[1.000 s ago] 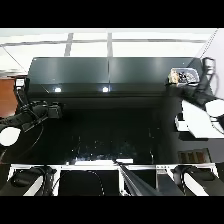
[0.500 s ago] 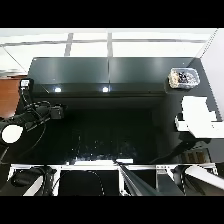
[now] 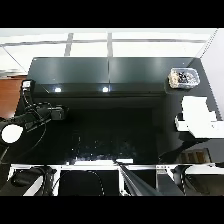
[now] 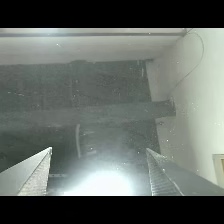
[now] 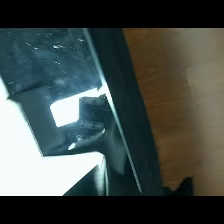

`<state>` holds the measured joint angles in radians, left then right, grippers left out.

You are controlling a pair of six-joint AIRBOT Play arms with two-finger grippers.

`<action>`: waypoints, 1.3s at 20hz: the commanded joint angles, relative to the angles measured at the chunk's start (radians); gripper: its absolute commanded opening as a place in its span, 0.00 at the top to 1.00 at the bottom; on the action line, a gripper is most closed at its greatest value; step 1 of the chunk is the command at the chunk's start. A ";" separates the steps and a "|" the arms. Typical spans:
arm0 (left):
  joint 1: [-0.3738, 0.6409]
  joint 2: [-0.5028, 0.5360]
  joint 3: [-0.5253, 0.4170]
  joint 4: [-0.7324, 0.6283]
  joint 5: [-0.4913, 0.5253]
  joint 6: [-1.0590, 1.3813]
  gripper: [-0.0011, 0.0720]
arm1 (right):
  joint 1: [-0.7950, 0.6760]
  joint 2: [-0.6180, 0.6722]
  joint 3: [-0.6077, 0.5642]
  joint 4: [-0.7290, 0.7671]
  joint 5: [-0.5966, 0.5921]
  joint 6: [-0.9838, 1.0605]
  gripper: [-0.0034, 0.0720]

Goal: Fold the box and place the chain.

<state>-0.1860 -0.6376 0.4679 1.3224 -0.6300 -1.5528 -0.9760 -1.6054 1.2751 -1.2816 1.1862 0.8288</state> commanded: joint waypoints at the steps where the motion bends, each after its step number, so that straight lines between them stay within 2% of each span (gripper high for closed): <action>1: 0.000 -0.001 0.000 -0.004 -0.002 0.000 0.02 | 0.023 -0.007 0.039 0.039 0.053 -0.038 0.93; 5: 0.000 -0.001 0.000 -0.004 0.001 0.000 0.02 | 0.053 0.073 0.034 0.180 0.149 -0.041 0.92; 8: 0.000 -0.001 0.000 -0.004 0.001 0.000 0.02 | 0.121 0.211 -0.067 0.283 0.132 -0.041 0.92; 14: 0.000 -0.001 0.000 -0.005 0.003 0.000 0.02 | 0.325 0.555 -0.406 0.445 0.069 -0.040 0.92; 18: -0.022 -0.061 0.001 -0.034 0.000 0.000 0.02 | 0.539 0.726 -0.692 0.694 -0.053 -0.026 0.92; 20: -0.050 -0.146 0.012 -0.124 -0.003 0.001 0.02 | 0.711 0.768 -0.830 0.817 -0.150 -0.026 0.92; 22: -0.062 -0.269 0.064 -0.235 -0.031 0.034 0.02 | 0.895 0.769 -0.916 0.883 -0.339 -0.022 0.92; 24: -0.044 -0.423 0.154 -0.455 -0.105 0.225 0.03 | 1.053 0.769 -0.959 0.901 -0.521 0.012 0.92; 26: 0.009 -0.586 0.253 -0.733 -0.263 0.454 0.03 | 1.178 0.769 -0.969 0.904 -0.637 0.029 0.92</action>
<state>-0.2127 -1.0367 0.6170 0.9321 -0.7315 -1.3598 0.0078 -0.8494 0.3683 -0.4397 0.7864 0.8288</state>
